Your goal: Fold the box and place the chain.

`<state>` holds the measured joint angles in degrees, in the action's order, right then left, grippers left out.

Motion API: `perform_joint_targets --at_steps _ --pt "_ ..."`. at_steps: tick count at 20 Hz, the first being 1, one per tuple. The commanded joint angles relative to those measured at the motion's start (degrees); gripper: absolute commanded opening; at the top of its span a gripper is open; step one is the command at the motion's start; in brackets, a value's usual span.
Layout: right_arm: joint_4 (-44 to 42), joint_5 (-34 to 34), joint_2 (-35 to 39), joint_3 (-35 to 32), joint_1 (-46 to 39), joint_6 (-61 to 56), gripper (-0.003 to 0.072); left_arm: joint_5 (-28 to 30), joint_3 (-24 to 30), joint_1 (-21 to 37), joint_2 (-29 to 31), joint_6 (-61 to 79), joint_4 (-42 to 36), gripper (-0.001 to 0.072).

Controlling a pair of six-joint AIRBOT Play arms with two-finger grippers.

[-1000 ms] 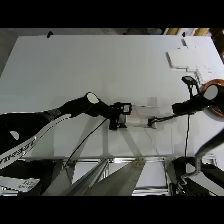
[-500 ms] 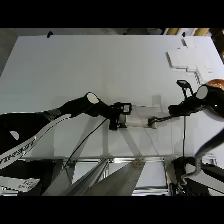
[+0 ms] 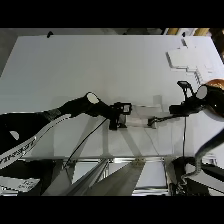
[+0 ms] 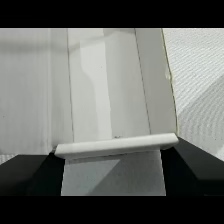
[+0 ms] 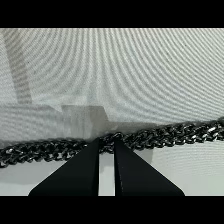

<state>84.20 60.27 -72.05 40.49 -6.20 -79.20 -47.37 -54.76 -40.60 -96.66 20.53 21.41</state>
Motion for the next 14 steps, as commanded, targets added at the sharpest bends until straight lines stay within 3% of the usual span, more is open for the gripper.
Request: perform_joint_targets --at_steps 1,5,10,13,14 --pt "-0.5 0.2 0.2 0.0 0.1 0.2 0.0019 0.0 0.0 0.0 0.0 0.0 0.0 0.0207" --pt "-0.4 0.8 6.1 0.0 2.0 0.2 0.0019 0.0 0.0 0.0 0.0 0.0 0.0 0.0207" --pt "-0.7 9.2 17.6 -0.1 6.8 0.2 0.0019 0.0 0.0 0.0 0.0 0.0 0.0 0.0207" --pt "0.6 6.2 21.7 -0.9 7.3 -1.7 0.0020 0.0 0.0 0.0 0.0 0.0 0.0 0.0207" --pt "0.6 5.8 21.3 -1.4 6.4 -2.0 0.0058 0.0 0.0 0.0 0.0 0.0 0.0 0.0207"
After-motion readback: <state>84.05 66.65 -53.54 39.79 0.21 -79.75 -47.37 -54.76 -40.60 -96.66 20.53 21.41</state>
